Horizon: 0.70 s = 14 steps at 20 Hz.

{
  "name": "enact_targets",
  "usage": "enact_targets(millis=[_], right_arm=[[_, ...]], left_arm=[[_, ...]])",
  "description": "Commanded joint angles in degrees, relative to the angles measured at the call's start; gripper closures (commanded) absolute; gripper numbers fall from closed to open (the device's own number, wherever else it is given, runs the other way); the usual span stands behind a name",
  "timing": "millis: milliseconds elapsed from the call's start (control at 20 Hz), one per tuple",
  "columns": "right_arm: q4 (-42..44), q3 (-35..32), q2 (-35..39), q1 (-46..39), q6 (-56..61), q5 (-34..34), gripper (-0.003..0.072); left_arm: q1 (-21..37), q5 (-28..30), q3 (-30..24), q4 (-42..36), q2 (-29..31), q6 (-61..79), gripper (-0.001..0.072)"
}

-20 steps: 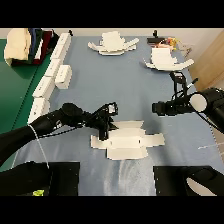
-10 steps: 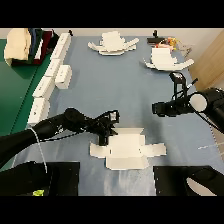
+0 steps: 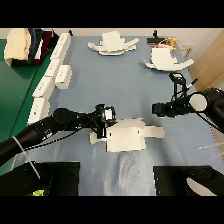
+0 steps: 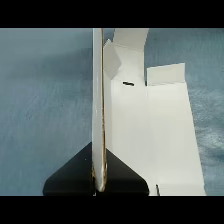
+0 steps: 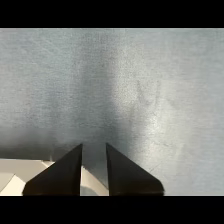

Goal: Fold the box.

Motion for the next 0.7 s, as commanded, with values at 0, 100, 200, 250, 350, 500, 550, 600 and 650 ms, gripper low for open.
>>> enact_targets(millis=[0,100,200,250,350,500,550,600,650], right_arm=[[0.52,0.02,-0.04,0.04,0.00,0.04,0.0464],[0.57,0.02,-0.04,0.04,0.00,0.04,0.0464],[0.57,0.02,-0.04,0.04,0.00,0.02,0.0464],[0.63,0.02,-0.04,0.04,0.00,0.00,0.0464],[1.01,0.02,-0.04,0.04,0.00,0.00,0.0465],[2.01,0.02,-0.04,0.04,0.00,0.00,0.0464],[2.01,0.02,-0.04,0.04,0.00,0.02,0.0464],[2.03,0.02,-0.04,0.04,0.00,0.00,0.0465],[2.03,0.02,-0.04,0.04,0.00,0.02,0.0465]], left_arm=[[0.00,-0.02,-1.57,0.02,0.46,0.87,0.0697],[0.00,0.00,-2.84,0.02,-0.35,0.87,0.0697],[-0.59,0.76,-3.61,0.00,-0.59,0.87,0.0697],[-1.36,1.68,-3.91,0.00,-0.59,0.90,0.0697],[-2.71,2.91,-4.66,0.00,-0.59,0.83,0.0697],[-3.19,2.82,-5.75,-0.22,-0.57,0.42,0.0697],[-3.19,2.75,-6.10,-0.22,-0.57,0.42,0.0697],[-3.19,2.38,-6.25,-0.22,-0.57,0.37,0.0697],[-3.19,1.99,-6.29,-0.22,-0.57,0.33,0.0697]])
